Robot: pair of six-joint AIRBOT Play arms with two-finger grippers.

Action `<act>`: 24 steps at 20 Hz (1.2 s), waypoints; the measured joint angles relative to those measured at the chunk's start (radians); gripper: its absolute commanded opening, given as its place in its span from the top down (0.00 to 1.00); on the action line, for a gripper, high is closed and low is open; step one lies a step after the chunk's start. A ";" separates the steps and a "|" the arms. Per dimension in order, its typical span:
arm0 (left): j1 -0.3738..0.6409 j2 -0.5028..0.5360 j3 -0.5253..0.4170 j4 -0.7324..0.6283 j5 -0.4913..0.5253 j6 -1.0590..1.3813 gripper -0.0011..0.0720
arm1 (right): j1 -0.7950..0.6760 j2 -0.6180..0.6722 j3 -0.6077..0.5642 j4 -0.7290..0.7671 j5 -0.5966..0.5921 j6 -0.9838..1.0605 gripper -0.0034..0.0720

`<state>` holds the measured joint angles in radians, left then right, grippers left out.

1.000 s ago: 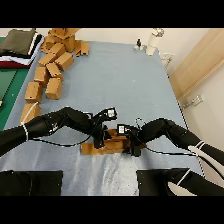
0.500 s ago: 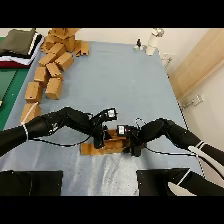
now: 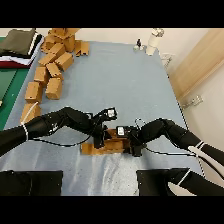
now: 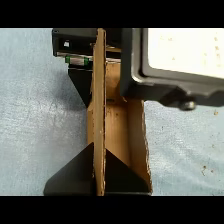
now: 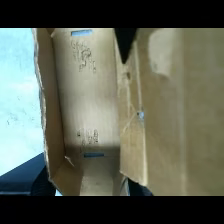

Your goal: Fold the box.

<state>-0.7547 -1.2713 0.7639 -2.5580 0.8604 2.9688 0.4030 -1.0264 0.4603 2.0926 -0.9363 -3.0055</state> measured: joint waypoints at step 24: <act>-0.001 0.000 0.000 0.000 0.000 0.000 0.97 | -0.001 0.000 -0.002 0.002 -0.007 0.002 0.29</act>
<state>-0.7555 -1.2713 0.7639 -2.5584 0.8608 2.9688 0.4023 -1.0264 0.4587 2.0945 -0.9436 -3.0039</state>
